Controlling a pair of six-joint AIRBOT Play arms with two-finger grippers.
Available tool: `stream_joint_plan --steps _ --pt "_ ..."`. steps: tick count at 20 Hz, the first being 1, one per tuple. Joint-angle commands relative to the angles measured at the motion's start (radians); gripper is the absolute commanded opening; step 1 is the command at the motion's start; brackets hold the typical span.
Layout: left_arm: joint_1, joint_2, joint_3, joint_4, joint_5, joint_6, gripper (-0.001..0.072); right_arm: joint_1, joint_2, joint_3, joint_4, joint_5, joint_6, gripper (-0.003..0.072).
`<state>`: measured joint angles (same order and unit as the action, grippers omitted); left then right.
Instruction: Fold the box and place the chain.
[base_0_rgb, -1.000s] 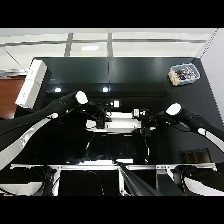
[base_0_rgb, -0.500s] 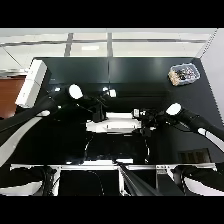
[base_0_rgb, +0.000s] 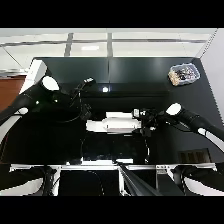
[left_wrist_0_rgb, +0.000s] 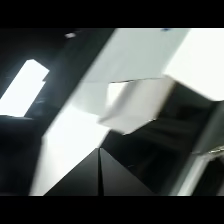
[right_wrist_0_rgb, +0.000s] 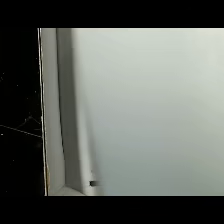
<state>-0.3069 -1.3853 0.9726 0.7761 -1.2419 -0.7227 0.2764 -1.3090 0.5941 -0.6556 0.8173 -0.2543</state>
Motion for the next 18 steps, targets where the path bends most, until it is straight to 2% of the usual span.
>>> stream_joint_plan --steps 1,4,6,8,10,14,16,18 --pt "-0.049 -0.003 -0.065 -0.267 0.061 0.032 0.0029 0.000 -0.001 0.000 0.000 0.001 0.000 0.0107" --pt "-0.127 -0.035 -0.068 -0.351 0.270 0.068 0.0029 0.000 -0.001 0.000 0.000 0.001 0.000 0.0107" --pt "-0.141 -0.051 -0.066 -0.378 0.418 0.072 0.0029 0.000 -0.001 0.000 0.000 0.001 0.000 0.0107" --pt "-0.135 -0.069 -0.067 -0.359 0.511 0.069 0.0029 0.000 -0.001 0.000 0.000 0.001 0.000 0.0107" --pt "-0.134 -0.113 -0.067 -0.347 0.530 0.056 0.0028 0.000 -0.001 0.000 0.000 0.001 0.000 0.0106" --pt "-0.169 -0.188 -0.067 -0.296 0.460 0.008 0.0027 0.000 -0.001 0.000 0.000 0.000 0.001 0.0107" --pt "-0.185 -0.188 -0.066 -0.251 0.484 0.008 0.0027 0.000 -0.001 0.000 0.000 0.000 0.001 0.0107" --pt "-0.157 -0.169 -0.045 -0.206 0.464 -0.018 0.0027 0.000 -0.001 0.000 0.001 -0.001 0.002 0.0107"
